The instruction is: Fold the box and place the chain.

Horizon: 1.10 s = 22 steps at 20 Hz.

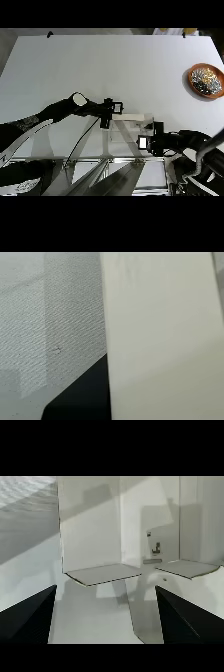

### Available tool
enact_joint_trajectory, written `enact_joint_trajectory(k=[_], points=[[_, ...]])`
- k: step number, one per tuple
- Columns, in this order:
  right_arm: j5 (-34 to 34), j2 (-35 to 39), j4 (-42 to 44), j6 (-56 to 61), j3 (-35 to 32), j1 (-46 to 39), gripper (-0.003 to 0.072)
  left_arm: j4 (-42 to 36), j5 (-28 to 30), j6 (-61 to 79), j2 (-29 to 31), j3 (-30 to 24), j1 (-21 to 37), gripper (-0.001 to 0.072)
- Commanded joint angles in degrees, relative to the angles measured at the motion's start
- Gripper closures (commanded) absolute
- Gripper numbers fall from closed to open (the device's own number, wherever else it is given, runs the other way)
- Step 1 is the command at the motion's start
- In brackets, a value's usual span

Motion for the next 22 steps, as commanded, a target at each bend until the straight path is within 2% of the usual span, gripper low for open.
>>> enact_joint_trajectory(k=[1, 5, 11, 17, 22], points=[[-5.9, -0.2, -2.2, 1.6, -2.5, 3.9, -0.0007, 0.0, 0.0, 0.0, 0.0, 0.0, 0.0, 0.0699], [-8.6, -1.4, -2.2, 2.0, -3.9, 8.0, -0.0006, 0.0, 0.0, 0.0, 0.0, 0.0, 0.0, 0.0699], [-16.6, -4.3, -5.5, 3.8, -3.9, 6.2, 0.0002, 0.0, 0.0, 0.0, 0.0, 0.0, 0.0, 0.0699], [-13.7, -4.3, -6.6, 3.9, -1.0, 2.1, 0.0002, 0.0, 0.0, 0.0, 0.0, 0.0, 0.0, 0.0699], [-9.0, -4.3, -1.9, 1.4, 0.4, -2.1, 0.0002, 0.0, 0.0, 0.0, 0.0, 0.0, 0.0, 0.0699]])
